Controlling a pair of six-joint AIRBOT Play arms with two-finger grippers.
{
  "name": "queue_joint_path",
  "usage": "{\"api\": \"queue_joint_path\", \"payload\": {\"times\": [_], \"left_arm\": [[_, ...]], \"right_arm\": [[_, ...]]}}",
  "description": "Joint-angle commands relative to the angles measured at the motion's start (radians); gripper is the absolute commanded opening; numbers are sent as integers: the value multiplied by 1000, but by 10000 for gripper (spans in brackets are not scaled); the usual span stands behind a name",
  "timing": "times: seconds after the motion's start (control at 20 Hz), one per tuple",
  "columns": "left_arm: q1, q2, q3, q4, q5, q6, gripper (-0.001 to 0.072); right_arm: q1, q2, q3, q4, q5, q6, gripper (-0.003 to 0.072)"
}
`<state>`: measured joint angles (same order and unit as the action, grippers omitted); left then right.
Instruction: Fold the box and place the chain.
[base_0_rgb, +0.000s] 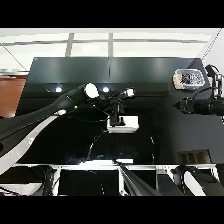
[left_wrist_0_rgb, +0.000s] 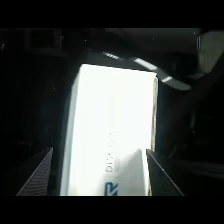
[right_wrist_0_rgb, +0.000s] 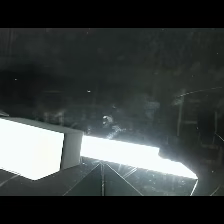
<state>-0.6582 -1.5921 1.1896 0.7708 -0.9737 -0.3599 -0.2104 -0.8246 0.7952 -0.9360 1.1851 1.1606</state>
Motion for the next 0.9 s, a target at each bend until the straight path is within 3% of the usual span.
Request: {"api": "queue_joint_path", "payload": {"times": [0.0,0.45,0.65,0.85], "left_arm": [[-2,-7,8,14,-38,-15,712],[-6,-7,17,33,-80,-14,713],[-58,-7,16,127,-65,-15,713],[-129,-8,16,262,20,-162,713]], "right_arm": [[-1,1,0,0,-4,-2,17],[-1,1,0,-4,-9,-2,17],[-1,1,0,-3,-12,-2,16],[-1,1,0,-4,-12,-2,17]]}}
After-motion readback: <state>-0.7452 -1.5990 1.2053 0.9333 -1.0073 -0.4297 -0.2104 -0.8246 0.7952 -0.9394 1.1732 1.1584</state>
